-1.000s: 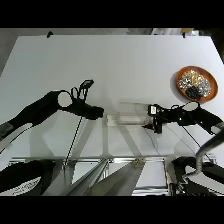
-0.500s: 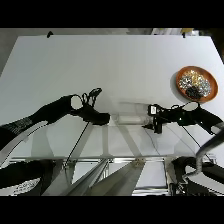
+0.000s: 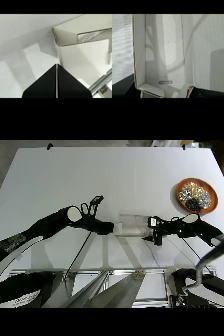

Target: Fold the box and place the chain.

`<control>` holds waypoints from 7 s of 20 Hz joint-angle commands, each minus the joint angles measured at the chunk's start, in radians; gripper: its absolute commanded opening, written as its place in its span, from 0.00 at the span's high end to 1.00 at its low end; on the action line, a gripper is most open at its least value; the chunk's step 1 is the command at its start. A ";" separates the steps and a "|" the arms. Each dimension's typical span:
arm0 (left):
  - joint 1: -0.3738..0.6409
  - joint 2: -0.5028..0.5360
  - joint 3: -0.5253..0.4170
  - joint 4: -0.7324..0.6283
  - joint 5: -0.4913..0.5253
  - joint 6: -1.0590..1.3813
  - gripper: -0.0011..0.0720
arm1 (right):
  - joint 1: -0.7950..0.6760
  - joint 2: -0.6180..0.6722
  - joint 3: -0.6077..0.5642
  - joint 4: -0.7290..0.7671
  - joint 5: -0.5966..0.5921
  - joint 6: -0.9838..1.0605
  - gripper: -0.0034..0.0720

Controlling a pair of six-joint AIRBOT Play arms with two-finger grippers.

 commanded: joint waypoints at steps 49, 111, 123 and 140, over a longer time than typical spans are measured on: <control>-0.259 -0.435 0.632 0.648 -0.474 -0.964 0.73 | 0.000 0.000 0.001 0.000 0.000 0.000 0.43; -0.213 -0.323 0.637 0.616 -0.505 -0.772 0.53 | 0.000 0.000 0.001 0.000 0.001 0.000 0.43; 0.064 0.056 0.276 0.393 -0.442 0.828 0.10 | 0.000 0.000 0.001 0.000 0.001 0.000 0.43; 0.049 -0.155 -0.070 -0.428 0.051 1.969 0.03 | 0.000 0.000 0.001 0.000 0.001 0.000 0.43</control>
